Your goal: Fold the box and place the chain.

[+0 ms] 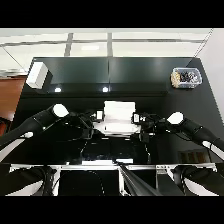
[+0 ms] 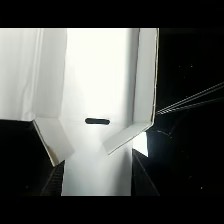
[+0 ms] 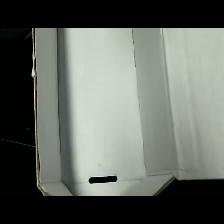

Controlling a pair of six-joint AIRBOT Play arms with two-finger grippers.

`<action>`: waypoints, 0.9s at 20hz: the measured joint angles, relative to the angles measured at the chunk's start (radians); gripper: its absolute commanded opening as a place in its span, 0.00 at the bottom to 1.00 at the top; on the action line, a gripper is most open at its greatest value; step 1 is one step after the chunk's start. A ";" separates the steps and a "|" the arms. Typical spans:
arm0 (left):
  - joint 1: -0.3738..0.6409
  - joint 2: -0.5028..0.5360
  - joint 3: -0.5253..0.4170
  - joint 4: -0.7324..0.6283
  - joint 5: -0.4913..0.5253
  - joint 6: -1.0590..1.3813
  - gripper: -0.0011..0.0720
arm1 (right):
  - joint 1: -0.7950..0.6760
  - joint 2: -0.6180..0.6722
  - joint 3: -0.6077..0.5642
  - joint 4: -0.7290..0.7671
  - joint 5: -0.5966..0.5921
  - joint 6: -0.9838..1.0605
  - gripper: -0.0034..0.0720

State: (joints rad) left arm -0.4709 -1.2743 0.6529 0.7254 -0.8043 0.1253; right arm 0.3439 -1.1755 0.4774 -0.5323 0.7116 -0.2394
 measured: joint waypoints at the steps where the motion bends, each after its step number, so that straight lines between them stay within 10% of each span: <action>1: -0.002 -0.002 0.001 -0.008 0.000 0.000 0.41 | 0.000 0.000 0.000 0.000 0.000 0.000 0.23; 18: -0.008 -0.037 0.003 -0.169 -0.008 -0.001 0.32 | -0.001 0.000 0.000 -0.002 -0.001 0.000 0.23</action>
State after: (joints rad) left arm -0.4786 -1.3109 0.6556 0.5560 -0.8124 0.1242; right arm 0.3428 -1.1755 0.4774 -0.5343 0.7109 -0.2390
